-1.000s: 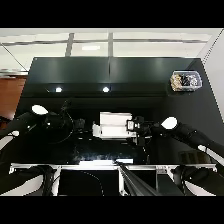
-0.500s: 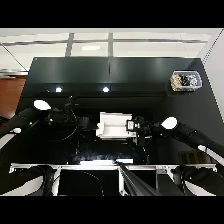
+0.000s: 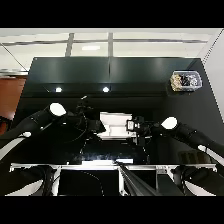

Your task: Fold the box and place the chain.

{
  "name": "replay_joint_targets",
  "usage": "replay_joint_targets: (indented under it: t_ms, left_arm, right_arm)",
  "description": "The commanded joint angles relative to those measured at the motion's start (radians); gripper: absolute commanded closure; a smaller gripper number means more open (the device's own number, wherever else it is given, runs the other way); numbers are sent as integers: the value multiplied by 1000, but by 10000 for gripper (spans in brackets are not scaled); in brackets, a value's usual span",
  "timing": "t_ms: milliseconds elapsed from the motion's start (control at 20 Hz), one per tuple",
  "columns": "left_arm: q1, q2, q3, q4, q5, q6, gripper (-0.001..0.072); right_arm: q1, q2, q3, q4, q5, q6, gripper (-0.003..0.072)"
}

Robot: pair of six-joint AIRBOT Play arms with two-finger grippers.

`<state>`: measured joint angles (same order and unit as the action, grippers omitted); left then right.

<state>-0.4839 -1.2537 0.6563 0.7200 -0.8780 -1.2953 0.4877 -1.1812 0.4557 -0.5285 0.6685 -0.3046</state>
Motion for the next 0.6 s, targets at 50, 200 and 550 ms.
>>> replay_joint_targets:
  t_ms: [50, 200, 550]
  left_arm:
    - [-126, 1, 77, 338, 64, -376, 133]
    - [-181, 0, 126, 533, 13, -584, 132]
    - [-299, -24, 168, 723, -59, -885, 175]
  right_arm:
    - [1, 0, 0, 0, 0, 0, 151]
    - [1, 0, 0, 0, 0, 0, 151]
    - [1, 0, 0, 0, 0, 0, 151]
